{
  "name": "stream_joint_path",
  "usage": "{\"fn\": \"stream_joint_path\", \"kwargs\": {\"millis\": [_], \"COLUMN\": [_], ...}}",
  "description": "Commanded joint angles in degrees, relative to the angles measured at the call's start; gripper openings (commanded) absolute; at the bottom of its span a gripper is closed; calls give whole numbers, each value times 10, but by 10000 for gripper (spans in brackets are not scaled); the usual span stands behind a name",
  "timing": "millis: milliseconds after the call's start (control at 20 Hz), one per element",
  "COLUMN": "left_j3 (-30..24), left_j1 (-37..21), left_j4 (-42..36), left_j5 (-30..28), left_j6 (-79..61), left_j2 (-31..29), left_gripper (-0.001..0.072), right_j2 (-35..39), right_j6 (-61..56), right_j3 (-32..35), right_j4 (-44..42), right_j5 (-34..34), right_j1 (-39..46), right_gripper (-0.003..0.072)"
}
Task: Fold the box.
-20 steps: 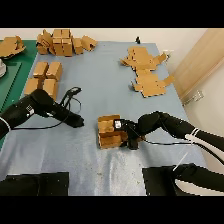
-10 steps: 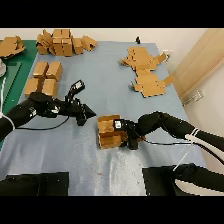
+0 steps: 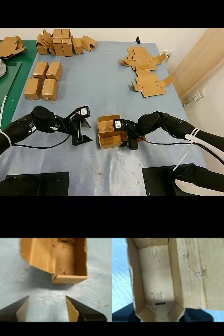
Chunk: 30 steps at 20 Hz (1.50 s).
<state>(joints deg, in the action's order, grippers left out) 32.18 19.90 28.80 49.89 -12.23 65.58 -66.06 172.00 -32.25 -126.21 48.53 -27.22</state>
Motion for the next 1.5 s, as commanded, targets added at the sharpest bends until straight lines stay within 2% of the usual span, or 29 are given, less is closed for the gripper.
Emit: {"fn": "stream_joint_path", "kwargs": {"millis": [0, 100, 400, 550, 900, 1200, 1400, 1450], "left_j3": [-7, -7, -7, -7, -7, -7, -7, -7], "left_j1": [54, 93, 163, 169, 172, 215, 219, 219], "left_j4": [18, 25, 26, 26, 26, 25, 25, 25], "left_j5": [-10, -53, -88, -120, -108, -184, -197, -199], "left_j6": [18, 49, 78, 100, 108, 108, 108, 108], "left_j2": [-3, -3, -2, -2, 21, 35, 35, 35], "left_gripper": [684, 692, 692, 692, 692, 691, 689, 598], "right_j2": [0, 0, 0, 0, 0, 0, 0, 0], "right_j6": [0, 0, 0, 0, 0, 0, 0, 0], "right_j3": [0, 0, 0, 0, 0, 0, 0, 0], "right_j4": [0, 0, 0, 0, 0, 0, 0, 0], "right_j5": [0, 0, 0, 0, 0, 0, 0, 0], "right_j1": [0, 0, 0, 0, 0, 0, 0, 0], "right_gripper": [570, 570, 570, 570, 570, 570, 570, 570]}}
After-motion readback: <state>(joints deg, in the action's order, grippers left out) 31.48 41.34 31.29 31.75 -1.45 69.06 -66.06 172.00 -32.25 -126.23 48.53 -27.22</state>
